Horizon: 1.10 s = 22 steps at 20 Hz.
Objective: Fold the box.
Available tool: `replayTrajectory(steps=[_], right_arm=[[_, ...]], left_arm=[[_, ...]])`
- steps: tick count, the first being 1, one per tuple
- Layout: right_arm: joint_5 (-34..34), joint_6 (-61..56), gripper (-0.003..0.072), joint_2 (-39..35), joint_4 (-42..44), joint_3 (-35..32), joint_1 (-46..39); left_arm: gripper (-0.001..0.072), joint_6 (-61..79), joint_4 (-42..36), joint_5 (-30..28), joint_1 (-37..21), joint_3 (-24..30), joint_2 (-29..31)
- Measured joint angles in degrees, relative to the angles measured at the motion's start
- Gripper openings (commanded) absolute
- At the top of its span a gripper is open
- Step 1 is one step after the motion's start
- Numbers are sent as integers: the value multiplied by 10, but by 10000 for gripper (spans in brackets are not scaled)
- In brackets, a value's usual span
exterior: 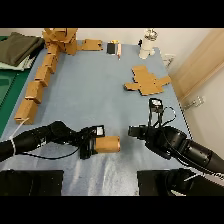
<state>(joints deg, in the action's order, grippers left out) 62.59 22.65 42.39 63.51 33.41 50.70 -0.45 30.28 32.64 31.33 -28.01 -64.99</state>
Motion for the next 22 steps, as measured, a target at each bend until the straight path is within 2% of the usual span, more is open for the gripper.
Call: replayTrajectory(steps=[3,6,10,13,18,22], right_arm=[[0,-13,3,1,-21,0,0],[0,-17,3,1,-30,0,0],[0,-19,3,1,-35,0,0],[0,-17,2,1,-37,0,0],[0,-5,2,1,-37,0,0],[0,0,2,1,-38,0,0]], left_arm=[[395,-45,-1,-2,-20,-3,17],[396,-103,-2,-45,-59,-5,34],[396,-204,-3,-131,-147,-5,40],[396,-260,-3,-174,-225,-6,39],[396,-294,13,-198,-333,-5,38],[396,-302,41,-203,-382,-5,38]])
